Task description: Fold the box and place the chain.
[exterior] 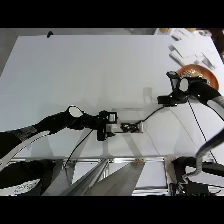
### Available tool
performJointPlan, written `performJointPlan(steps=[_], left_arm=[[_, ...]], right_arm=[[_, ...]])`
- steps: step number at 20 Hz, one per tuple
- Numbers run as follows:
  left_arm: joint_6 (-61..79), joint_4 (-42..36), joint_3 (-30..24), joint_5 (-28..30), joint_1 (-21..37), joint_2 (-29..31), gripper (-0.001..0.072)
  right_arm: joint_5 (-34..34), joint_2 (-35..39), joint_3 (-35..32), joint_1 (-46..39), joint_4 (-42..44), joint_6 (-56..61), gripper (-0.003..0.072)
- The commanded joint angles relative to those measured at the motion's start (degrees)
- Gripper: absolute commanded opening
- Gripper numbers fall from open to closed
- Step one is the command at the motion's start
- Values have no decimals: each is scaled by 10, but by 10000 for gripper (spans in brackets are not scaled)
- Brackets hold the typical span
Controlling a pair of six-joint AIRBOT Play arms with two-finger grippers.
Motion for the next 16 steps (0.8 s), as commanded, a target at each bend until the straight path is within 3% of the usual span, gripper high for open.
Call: performJointPlan(steps=[1, 8, 12, 16], left_arm=[[0, 0, 0, 0, 0, 0, 135], [0, 0, 0, 0, 0, 0, 135], [0, 0, 0, 0, 0, 0, 135], [0, 0, 0, 0, 0, 0, 136]], right_arm=[[15, 17, 0, 0, 1, -5, 20], [72, 157, -4, 0, 38, -24, 20], [75, 259, -39, 5, 127, -61, 20], [92, 339, -66, 40, 129, -61, 20]])
